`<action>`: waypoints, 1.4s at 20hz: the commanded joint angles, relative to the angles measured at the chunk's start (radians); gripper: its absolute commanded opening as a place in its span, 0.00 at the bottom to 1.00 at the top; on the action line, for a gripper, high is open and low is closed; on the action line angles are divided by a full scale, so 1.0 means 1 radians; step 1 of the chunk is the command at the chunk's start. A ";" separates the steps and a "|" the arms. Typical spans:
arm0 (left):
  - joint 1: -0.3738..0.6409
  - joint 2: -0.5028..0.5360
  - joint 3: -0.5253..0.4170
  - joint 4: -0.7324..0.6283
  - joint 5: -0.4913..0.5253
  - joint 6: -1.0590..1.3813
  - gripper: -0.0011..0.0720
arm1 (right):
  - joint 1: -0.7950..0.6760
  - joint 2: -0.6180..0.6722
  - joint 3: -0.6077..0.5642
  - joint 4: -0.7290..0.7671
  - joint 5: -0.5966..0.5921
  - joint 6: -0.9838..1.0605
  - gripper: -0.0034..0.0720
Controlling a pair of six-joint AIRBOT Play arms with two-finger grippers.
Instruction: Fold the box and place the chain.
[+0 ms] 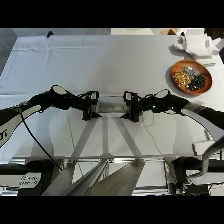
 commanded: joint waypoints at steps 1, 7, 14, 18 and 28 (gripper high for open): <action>0.000 0.000 0.000 0.000 0.000 0.001 0.39 | 0.000 0.000 0.000 0.000 0.000 0.000 0.57; 0.000 0.000 0.000 0.000 0.000 0.001 0.39 | 0.000 0.000 0.000 0.000 -0.001 0.000 0.57; 0.000 0.000 0.000 0.000 0.000 0.001 0.39 | 0.000 0.001 0.001 0.002 0.019 0.000 0.84; 0.000 0.000 0.000 0.000 0.000 0.001 0.39 | -0.002 0.042 0.001 -0.092 -0.018 0.060 0.91; 0.000 0.000 0.000 0.000 0.000 0.000 0.39 | -0.100 0.262 0.001 -0.389 0.018 0.264 0.91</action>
